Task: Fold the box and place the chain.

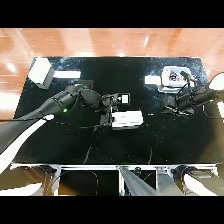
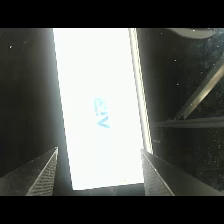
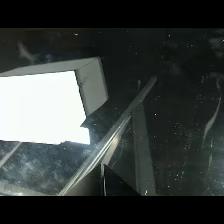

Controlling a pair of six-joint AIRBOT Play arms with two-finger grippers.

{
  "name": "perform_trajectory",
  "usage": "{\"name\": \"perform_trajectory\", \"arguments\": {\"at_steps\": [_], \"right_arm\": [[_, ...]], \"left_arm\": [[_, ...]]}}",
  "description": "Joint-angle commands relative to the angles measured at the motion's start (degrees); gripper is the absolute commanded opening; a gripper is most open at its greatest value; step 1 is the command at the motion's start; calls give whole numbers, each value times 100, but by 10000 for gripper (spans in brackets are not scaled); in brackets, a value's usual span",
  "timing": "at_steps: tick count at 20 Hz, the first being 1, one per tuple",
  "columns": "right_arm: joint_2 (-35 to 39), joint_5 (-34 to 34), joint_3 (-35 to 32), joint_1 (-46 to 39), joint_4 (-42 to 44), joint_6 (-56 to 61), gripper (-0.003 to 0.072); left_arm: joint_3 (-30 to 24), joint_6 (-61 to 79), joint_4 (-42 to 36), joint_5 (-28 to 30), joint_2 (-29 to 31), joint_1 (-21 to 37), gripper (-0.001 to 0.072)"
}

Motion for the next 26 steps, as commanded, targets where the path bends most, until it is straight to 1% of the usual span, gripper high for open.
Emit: {"name": "perform_trajectory", "arguments": {"at_steps": [1, 8, 26], "right_arm": [[11, -39, -7, -4, -13, -20, 30], [9, -81, -7, -4, -13, -22, 30], [9, -144, -7, -4, -11, -20, 30]], "left_arm": [[9, 107, -72, -59, -81, -2, 629], [9, -225, -39, -2, -105, -2, 630], [9, -459, -52, 46, -164, -2, 631]]}}
